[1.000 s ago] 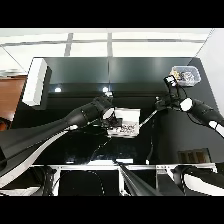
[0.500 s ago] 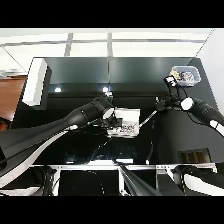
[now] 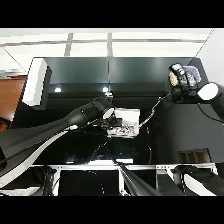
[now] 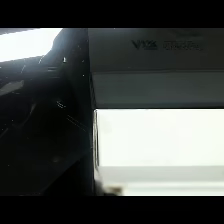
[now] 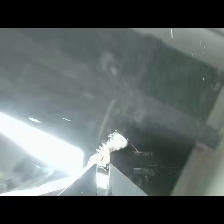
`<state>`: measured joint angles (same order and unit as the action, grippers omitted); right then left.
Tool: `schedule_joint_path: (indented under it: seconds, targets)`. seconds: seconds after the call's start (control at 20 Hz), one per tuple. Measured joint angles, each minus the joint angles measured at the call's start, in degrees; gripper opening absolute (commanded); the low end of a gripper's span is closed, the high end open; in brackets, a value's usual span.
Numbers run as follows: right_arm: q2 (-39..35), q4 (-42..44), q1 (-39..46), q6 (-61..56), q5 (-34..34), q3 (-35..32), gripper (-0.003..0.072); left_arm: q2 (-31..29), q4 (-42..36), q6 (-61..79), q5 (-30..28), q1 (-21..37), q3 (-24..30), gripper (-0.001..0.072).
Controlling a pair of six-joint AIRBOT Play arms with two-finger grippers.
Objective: Fold the box and place the chain.
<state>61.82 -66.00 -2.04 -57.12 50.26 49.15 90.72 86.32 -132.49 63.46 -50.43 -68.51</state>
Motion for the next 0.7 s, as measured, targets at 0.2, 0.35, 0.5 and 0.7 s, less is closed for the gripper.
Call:
schedule_joint_path:
  seconds: [0.2, 0.35, 0.5, 0.7]
  targets:
    - [-5.8, 3.6, 0.0, -0.8, 11.4, 6.4, 0.0020, 0.0, 0.0, 0.0, 0.0, 0.0, 0.0, 0.0027]
    - [-8.5, 8.5, 0.0, -1.0, 20.5, 13.0, 0.0020, 0.0, 0.0, 0.0, 0.0, 0.0, 0.0, 0.0027]
    - [-9.5, 14.3, 0.0, -1.2, 28.7, 20.3, 0.0020, 0.0, 0.0, 0.0, 0.0, 0.0, 0.0, 0.0027]
    - [-10.0, 21.9, 0.0, -1.2, 33.9, 28.2, 0.0020, 0.0, 0.0, 0.0, 0.0, 0.0, 0.0, 0.0027]
